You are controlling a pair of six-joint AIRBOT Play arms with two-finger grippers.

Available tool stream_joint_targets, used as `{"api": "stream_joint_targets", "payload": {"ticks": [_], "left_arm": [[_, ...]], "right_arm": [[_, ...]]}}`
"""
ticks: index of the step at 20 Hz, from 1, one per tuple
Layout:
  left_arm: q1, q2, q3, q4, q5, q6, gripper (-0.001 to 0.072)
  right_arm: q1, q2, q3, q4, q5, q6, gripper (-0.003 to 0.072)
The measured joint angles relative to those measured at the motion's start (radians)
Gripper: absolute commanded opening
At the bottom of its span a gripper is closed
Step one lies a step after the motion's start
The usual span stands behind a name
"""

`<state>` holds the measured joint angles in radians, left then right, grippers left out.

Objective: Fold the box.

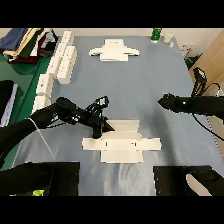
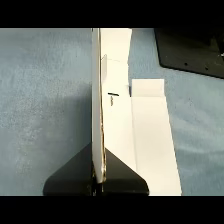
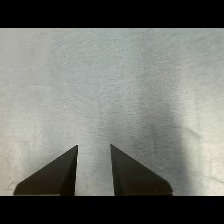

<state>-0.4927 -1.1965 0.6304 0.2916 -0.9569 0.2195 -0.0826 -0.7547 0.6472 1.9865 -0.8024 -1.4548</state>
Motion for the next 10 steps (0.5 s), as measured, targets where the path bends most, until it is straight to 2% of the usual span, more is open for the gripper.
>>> {"api": "stream_joint_targets", "payload": {"ticks": [6,10], "left_arm": [[-0.013,0.094,-0.039,-0.02,0.069,0.002,0.0012],[-0.077,0.109,-0.052,-0.024,0.138,0.021,0.0012]], "right_arm": [[0.0,0.0,0.0,0.0,-0.001,0.0,0.0322],[0.0,0.0,0.0,0.0,-0.001,0.0,0.0322]]}}
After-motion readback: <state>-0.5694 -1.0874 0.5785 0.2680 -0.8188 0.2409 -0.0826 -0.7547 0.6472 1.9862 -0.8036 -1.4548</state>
